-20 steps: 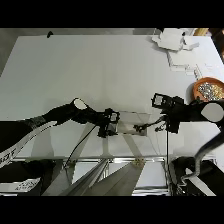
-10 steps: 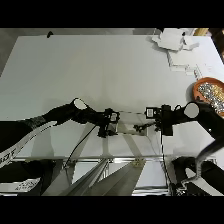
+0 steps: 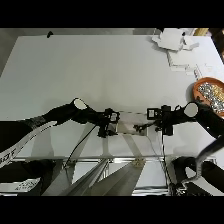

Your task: Fold the box and place the chain.

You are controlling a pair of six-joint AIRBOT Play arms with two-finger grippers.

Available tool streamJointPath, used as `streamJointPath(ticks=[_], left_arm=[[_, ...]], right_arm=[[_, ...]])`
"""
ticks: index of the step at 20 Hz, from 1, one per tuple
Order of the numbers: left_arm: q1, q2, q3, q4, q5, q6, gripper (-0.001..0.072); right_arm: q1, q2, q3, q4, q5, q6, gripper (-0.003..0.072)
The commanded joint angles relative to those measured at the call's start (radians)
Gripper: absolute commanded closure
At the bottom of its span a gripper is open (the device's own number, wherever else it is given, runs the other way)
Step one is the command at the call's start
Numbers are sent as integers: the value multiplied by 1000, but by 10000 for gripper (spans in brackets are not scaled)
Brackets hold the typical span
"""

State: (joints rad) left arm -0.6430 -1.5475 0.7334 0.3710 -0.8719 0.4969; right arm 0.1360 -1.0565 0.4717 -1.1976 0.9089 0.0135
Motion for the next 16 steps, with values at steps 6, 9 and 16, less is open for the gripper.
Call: streamJointPath(ticks=[6, 9, 16], left_arm=[[1, 1, 1, 0, 0, 0, 437], [1, 1, 1, 0, 0, 0, 437], [1, 1, 1, 0, 0, 0, 437]], right_arm=[[-3, 161, -5, -40, 47, 54, 666], [-3, 335, -5, 35, 88, 87, 666], [196, 476, -5, 533, 30, 48, 666]])
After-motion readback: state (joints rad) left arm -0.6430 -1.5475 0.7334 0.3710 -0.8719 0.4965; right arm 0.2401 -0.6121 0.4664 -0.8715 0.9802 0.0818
